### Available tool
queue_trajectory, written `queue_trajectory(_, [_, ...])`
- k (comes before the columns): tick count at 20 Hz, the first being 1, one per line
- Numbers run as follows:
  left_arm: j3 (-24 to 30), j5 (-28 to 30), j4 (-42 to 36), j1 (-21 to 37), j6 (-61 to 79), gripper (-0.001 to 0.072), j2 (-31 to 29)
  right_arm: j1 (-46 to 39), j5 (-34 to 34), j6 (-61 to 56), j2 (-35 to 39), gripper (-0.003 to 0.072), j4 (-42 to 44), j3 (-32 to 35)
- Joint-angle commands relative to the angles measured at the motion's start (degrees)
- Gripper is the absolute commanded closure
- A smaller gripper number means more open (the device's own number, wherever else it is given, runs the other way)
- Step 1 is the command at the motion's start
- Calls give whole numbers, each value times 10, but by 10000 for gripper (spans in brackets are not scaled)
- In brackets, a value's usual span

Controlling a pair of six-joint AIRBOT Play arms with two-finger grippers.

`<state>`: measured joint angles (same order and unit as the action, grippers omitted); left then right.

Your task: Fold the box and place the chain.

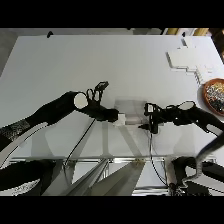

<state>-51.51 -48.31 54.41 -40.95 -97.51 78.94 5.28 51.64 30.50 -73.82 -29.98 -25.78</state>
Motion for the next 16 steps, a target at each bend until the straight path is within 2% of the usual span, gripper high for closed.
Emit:
queue_trajectory(1, [-12,-2,43,-14,-57,323,12,0,0,0,0,246,0,0])
queue_trajectory(5, [-61,-35,98,-38,-117,323,40,0,0,0,0,246,0,0])
queue_trajectory(10, [-147,-138,180,-64,-217,325,84,0,0,0,0,246,0,0])
queue_trajectory(14, [-220,-235,252,-89,-323,371,132,0,0,0,0,246,0,0])
queue_trajectory(16, [-228,-245,263,-99,-369,371,148,0,0,0,0,246,0,0])
